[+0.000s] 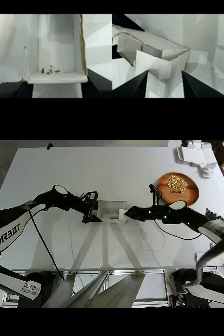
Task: Fold the box and place the chain.
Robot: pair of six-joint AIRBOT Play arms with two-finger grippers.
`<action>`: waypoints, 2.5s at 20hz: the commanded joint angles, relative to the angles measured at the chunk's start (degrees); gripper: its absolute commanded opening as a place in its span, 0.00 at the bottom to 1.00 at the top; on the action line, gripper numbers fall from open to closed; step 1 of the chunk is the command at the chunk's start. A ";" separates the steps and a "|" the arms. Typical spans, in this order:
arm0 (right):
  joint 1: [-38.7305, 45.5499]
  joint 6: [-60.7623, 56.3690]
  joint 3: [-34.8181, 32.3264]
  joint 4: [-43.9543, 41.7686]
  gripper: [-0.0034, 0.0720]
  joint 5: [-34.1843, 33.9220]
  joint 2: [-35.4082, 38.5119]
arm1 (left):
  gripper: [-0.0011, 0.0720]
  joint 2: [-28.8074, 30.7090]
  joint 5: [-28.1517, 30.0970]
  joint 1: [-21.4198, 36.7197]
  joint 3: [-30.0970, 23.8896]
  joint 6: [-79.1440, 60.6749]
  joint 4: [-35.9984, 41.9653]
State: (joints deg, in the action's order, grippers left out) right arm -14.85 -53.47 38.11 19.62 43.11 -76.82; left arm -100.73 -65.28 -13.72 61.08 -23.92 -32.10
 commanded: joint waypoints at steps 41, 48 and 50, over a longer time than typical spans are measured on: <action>-22.14 -60.35 24.94 69.90 0.59 6.36 -10.49 | 0.30 0.02 -0.09 0.04 -0.02 -0.11 -0.07; -24.20 -65.51 25.57 69.59 0.69 6.91 -13.46 | 0.30 0.02 -0.09 0.04 -0.02 -0.11 -0.07; -24.30 -70.40 25.57 69.72 0.48 6.25 -14.23 | 0.30 0.02 -0.09 0.04 -0.02 -0.11 -0.07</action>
State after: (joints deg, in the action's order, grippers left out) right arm -38.70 -117.86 63.44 89.01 49.50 -89.86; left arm -100.73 -65.36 -13.72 61.08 -24.10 -32.18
